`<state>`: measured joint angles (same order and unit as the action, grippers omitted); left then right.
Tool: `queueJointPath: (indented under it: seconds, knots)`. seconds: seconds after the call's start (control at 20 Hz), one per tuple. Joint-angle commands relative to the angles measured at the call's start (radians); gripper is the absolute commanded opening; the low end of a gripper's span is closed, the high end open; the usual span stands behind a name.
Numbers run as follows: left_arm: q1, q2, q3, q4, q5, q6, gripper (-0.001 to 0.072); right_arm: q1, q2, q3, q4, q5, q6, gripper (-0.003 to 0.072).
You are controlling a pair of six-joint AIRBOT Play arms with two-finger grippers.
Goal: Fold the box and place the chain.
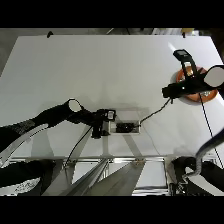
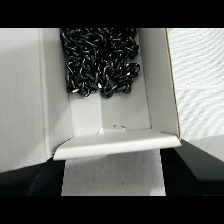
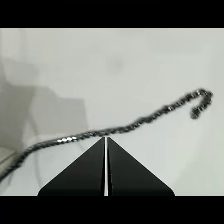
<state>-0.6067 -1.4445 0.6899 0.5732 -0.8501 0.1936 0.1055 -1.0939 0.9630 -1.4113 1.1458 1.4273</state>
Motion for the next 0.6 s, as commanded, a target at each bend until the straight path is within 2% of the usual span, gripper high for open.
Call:
queueJointPath:
  seconds: [0.0,0.05,0.1,0.2,0.55]
  knots:
    - [0.0,0.001,0.0,0.0,0.0,0.0,0.0315,-0.056,-0.104,-0.032,-0.037,-0.004,0.011,0.0016]
    - [0.001,0.001,0.0,0.0,0.001,0.0,0.0315,-0.056,-0.13,-0.047,-0.037,-0.011,0.011,0.0025]
    - [0.0,0.001,0.0,0.0,0.0,0.0,0.0315,-0.056,-0.15,-0.061,-0.041,-0.016,0.006,0.0101]
    - [0.0,0.001,0.0,0.0,0.001,0.0,0.0315,-0.055,-0.185,-0.078,-0.047,-0.029,0.004,0.0335]
    - [0.0,0.001,0.0,0.0,0.0,0.0,0.0315,-0.055,-0.203,-0.127,-0.047,-0.147,0.004,0.0339]
